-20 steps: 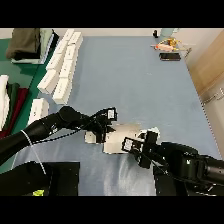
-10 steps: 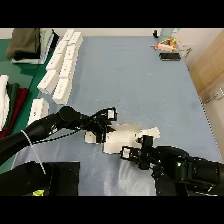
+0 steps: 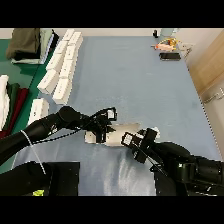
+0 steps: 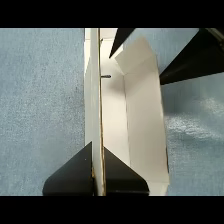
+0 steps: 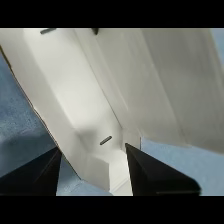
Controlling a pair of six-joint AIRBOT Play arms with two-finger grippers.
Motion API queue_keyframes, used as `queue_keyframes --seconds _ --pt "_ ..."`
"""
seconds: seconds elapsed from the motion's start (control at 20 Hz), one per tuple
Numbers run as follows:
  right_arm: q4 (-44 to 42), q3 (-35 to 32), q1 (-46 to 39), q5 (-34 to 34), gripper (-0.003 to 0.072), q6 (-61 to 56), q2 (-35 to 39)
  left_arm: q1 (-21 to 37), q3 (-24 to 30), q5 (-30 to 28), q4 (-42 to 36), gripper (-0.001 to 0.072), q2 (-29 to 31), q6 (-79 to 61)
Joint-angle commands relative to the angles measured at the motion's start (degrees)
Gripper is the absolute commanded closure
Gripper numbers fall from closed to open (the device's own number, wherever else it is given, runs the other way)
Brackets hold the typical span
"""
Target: Fold the box.
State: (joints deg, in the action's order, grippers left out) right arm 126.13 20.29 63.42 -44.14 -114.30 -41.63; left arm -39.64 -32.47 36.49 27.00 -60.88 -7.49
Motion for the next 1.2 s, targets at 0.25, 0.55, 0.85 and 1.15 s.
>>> queue_keyframes --seconds 0.25,0.55,0.85,1.15 --pt "1.09 0.59 -3.45 -2.03 -0.0034 -3.28 3.5 -0.02 -0.02 -0.02 0.0 0.0694 -0.02 0.0" --pt "-9.66 0.59 -12.96 6.78 -0.0034 18.01 3.48 -0.02 -0.02 0.0 0.0 0.0695 -0.02 0.0" --pt "-44.85 1.66 -28.48 7.72 -0.0034 60.85 3.45 -0.02 -0.02 0.0 0.0 0.0695 -0.02 0.0" --pt "-66.9 3.89 -39.76 3.41 -0.0034 87.23 -1.01 -0.02 -0.02 0.0 0.0 0.0695 -0.02 -0.02"
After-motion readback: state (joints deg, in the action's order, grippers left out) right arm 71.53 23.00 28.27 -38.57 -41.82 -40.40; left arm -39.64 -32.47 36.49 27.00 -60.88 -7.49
